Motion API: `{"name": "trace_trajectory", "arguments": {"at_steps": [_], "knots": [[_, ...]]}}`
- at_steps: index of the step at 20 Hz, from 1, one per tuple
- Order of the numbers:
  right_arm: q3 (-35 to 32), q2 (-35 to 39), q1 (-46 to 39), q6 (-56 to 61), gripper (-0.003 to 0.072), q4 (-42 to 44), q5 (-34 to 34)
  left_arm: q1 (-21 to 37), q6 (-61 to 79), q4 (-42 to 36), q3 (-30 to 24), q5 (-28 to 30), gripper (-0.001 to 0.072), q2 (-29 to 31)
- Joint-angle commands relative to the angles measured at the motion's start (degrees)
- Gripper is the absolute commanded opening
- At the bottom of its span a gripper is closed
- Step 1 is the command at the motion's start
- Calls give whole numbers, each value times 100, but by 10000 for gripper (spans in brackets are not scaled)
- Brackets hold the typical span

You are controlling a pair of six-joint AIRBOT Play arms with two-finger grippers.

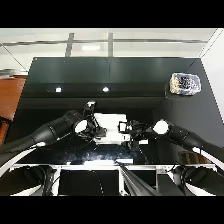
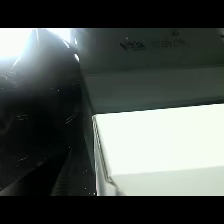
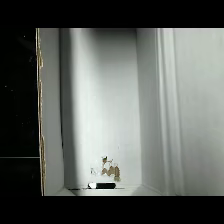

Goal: Fold the box and place the chain.

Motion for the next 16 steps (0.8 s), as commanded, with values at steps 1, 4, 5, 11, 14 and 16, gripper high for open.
{"name": "trace_trajectory", "arguments": {"at_steps": [1,4,5,11,14,16], "knots": [[-2,-2,0,2,469,2,2,-57,22,-24,57,24,396,-101],[-2,-2,0,2,470,2,2,-66,22,2,153,-39,396,-118],[-2,-4,0,2,469,0,2,-66,22,0,175,-74,396,-118],[-2,-2,0,2,470,0,2,-66,-98,35,190,-321,394,-118],[-2,-2,0,4,469,2,4,-66,-192,66,190,-323,394,-116],[-2,-2,0,4,470,2,4,-66,-197,68,192,-319,394,-107]]}}
